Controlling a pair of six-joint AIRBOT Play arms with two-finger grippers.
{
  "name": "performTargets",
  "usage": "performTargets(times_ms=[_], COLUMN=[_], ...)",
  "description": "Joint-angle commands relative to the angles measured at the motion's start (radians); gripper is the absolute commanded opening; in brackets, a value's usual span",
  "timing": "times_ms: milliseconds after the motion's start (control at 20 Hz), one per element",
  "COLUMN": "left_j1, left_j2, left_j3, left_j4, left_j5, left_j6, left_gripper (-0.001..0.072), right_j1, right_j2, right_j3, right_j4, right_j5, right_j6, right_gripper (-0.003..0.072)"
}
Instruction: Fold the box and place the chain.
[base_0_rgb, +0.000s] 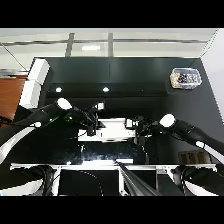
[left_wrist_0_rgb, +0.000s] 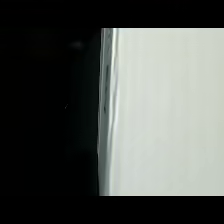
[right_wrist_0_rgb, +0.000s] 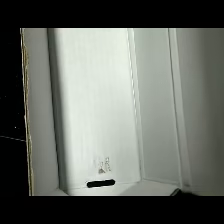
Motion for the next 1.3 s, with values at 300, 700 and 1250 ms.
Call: performTargets(times_ms=[300,700,1250], left_j1=[0.000,0.045,0.034], left_j2=[0.003,0.074,0.302], left_j3=[0.000,0.049,0.051], left_j4=[-0.001,0.072,0.569], left_j5=[0.000,-0.079,-0.526], left_j6=[-0.009,-0.230,-1.041], left_gripper=[0.0070,0.0675,0.0024], right_j1=[0.008,0.008,0.008], right_j2=[-0.002,-0.002,-0.002], right_j3=[-0.001,-0.001,-0.001], right_j4=[-0.019,-0.018,-0.018], right_j5=[-0.014,-0.021,-0.022], right_j6=[0.008,0.016,0.016], right_gripper=[0.0634,0.0429,0.0430])
